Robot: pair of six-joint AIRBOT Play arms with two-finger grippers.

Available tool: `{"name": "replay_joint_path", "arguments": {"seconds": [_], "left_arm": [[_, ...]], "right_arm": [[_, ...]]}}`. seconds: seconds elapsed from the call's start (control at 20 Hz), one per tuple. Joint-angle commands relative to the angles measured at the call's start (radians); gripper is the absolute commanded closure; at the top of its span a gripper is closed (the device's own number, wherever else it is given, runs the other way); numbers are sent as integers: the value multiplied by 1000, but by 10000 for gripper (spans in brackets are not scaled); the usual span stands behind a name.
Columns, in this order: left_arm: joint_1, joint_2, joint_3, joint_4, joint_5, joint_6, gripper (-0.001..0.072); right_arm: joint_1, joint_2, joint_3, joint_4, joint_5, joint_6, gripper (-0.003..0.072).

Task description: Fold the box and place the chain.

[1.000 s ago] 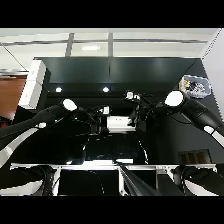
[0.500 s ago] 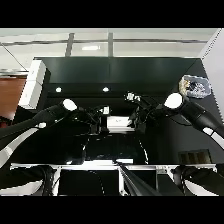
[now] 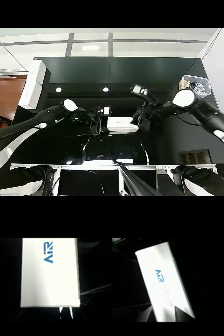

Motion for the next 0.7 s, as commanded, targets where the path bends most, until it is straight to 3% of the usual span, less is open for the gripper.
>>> {"name": "replay_joint_path", "arguments": {"seconds": [0.0,0.05,0.15,0.3,0.35,0.65], "left_arm": [[0,0,0,0,2,2,357],[0,0,0,0,2,2,357],[1,0,0,0,2,2,357],[0,0,0,0,2,2,357],[0,0,0,0,2,2,357],[0,0,0,0,2,2,357]], "right_arm": [[-89,76,10,5,73,244,503],[-117,75,-2,9,124,312,668],[-146,75,-83,107,141,338,680],[-158,39,-245,558,42,299,678],[-158,14,-274,630,16,293,678],[-158,-116,-287,645,-55,300,676]]}}
